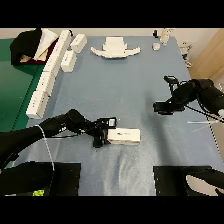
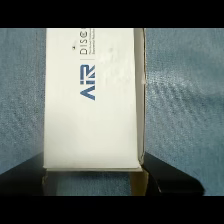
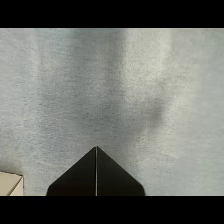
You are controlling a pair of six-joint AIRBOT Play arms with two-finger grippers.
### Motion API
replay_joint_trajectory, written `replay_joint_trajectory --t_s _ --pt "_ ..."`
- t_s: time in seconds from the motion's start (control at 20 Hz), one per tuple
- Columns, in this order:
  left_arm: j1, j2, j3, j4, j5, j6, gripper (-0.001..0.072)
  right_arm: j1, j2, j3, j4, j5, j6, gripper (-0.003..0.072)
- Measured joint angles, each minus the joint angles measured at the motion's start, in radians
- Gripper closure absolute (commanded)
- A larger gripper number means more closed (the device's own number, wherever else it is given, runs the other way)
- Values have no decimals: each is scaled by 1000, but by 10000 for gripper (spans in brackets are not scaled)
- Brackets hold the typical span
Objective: Fold the box.
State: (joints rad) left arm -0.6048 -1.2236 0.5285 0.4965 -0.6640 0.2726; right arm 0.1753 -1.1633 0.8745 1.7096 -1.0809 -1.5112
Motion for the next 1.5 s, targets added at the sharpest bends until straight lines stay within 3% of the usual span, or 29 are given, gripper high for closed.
replay_joint_trajectory --t_s 0.25,0.45,0.7,0.85,1.1,1.5 --pt "0 7 2 -3 -2 -27 268 -1 -3 0 -1 -1 2 683" --pt "54 82 7 16 -3 -171 267 -1 -3 0 0 -1 3 682" --pt "298 211 18 142 97 -552 267 -1 -3 0 0 -1 3 683" --pt "477 212 37 210 181 -703 267 -1 -3 0 0 -1 3 683" --pt "668 55 150 249 249 -811 267 -1 -3 0 0 -1 3 682" --pt "727 -307 484 263 278 -955 267 -1 -3 0 0 -1 3 683"
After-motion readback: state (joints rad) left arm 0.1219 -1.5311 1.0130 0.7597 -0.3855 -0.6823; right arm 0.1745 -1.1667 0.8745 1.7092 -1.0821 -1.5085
